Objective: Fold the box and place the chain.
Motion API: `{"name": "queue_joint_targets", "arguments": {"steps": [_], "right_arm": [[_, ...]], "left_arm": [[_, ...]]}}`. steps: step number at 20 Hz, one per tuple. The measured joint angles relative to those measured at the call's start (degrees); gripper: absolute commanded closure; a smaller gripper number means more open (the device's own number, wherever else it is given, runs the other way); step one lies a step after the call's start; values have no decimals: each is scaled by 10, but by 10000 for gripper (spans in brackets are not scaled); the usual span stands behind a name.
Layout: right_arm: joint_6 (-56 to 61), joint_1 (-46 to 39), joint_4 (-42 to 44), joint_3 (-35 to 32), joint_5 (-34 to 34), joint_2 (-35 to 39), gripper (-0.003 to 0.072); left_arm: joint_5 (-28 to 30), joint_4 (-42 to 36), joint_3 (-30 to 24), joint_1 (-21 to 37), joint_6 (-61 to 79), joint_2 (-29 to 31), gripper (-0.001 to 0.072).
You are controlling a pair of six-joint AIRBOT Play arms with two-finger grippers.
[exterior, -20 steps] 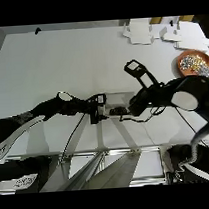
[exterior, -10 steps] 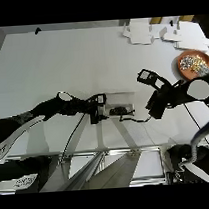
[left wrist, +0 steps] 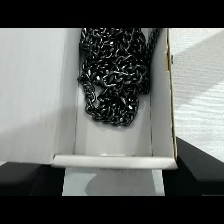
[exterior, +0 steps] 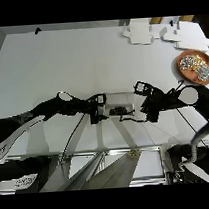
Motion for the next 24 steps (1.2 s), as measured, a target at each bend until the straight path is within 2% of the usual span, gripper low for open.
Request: {"name": "queue_joint_targets", "arguments": {"steps": [6,11,18,21,24], "right_arm": [[-96,0,10,-5,-34,-27,492],[-145,0,60,-6,-34,-57,493],[-167,0,81,-6,-18,-64,505],[-170,0,84,-6,-9,-64,543],[-171,0,92,-6,-6,-64,633]], "left_arm": [[0,0,0,0,0,0,391],[0,0,0,0,0,0,391],[0,0,0,0,0,0,391],[0,0,0,0,0,0,391],[0,0,0,0,0,0,391]]}}
